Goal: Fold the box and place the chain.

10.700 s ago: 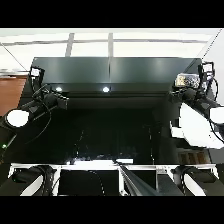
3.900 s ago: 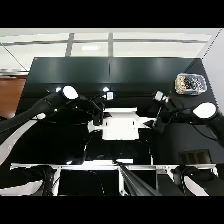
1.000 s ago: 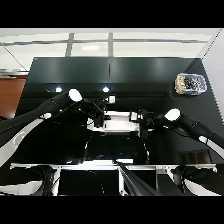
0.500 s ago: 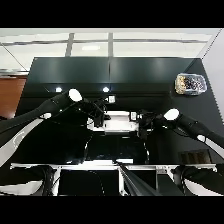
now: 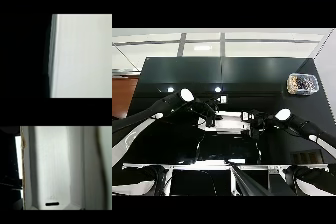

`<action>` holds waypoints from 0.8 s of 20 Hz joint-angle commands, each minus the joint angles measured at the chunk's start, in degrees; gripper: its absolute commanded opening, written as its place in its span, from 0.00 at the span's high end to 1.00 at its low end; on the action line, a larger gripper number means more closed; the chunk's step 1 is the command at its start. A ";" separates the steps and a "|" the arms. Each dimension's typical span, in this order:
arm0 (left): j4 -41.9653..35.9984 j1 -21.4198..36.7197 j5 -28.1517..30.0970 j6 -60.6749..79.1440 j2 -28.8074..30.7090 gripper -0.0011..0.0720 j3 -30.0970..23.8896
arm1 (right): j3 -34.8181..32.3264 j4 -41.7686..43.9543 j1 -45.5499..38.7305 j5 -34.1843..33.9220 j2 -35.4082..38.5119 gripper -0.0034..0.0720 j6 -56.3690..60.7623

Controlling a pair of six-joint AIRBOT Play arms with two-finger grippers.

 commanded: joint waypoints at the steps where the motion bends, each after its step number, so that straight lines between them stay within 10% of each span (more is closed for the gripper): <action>1: 3.26 0.07 -0.02 -0.09 1.38 0.94 0.02 | -0.02 -0.09 0.04 -0.11 -0.02 0.32 0.04; 4: 7.28 0.09 -0.17 -1.16 4.20 0.42 0.02 | -0.02 -0.09 0.04 -0.11 -0.02 0.33 0.04; 9: 21.44 0.07 -9.55 -15.26 10.75 0.41 0.02 | -0.02 -0.11 0.04 -0.09 -0.02 0.33 0.00; 13: 26.77 0.04 -20.61 -32.15 14.12 0.45 -0.02 | -0.02 -1.53 0.17 1.49 -0.02 0.33 -0.63; 16: 26.27 0.02 -28.94 -36.17 14.29 0.95 -0.24 | -0.02 -1.81 0.15 1.27 -0.02 0.33 -0.63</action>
